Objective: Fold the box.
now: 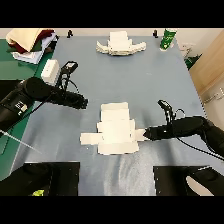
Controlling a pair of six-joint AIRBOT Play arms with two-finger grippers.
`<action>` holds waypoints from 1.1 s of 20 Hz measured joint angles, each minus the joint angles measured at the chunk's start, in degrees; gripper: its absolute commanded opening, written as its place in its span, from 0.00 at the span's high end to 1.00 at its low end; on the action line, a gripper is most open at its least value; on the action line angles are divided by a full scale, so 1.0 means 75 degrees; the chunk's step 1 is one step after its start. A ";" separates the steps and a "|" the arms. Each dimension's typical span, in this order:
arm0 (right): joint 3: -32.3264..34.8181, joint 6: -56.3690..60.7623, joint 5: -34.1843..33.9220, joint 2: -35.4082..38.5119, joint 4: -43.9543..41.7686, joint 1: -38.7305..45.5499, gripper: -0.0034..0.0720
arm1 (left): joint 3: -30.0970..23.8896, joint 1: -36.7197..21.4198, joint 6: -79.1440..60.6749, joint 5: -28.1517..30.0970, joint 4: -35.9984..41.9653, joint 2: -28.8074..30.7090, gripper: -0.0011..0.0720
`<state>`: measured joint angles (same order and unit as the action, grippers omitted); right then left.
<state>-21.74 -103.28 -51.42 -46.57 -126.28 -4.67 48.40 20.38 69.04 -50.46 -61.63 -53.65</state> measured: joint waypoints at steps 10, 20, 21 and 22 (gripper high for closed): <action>0.0061 0.0061 0.0006 0.0114 0.0128 -0.0009 0.96 | -0.0032 -0.0367 -0.0793 -0.0895 0.0688 -0.1475 0.42; 0.0064 0.0035 -0.0166 0.0117 0.0134 -0.0009 0.96 | 0.1032 -0.0391 -0.3407 -0.2279 0.3028 -0.3914 0.41; 0.0064 0.0032 -0.0187 0.0117 0.0134 -0.0009 0.96 | 0.1172 -0.0391 -0.3474 -0.2355 0.3069 -0.4130 0.41; 0.0064 0.0029 -0.0192 0.0117 0.0134 -0.0009 0.96 | 0.1314 -0.0391 -0.3532 -0.2463 0.3110 -0.4360 0.41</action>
<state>-21.26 -103.07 -52.86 -45.69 -125.27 -4.73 58.26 17.45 42.54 -68.93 -38.30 -86.35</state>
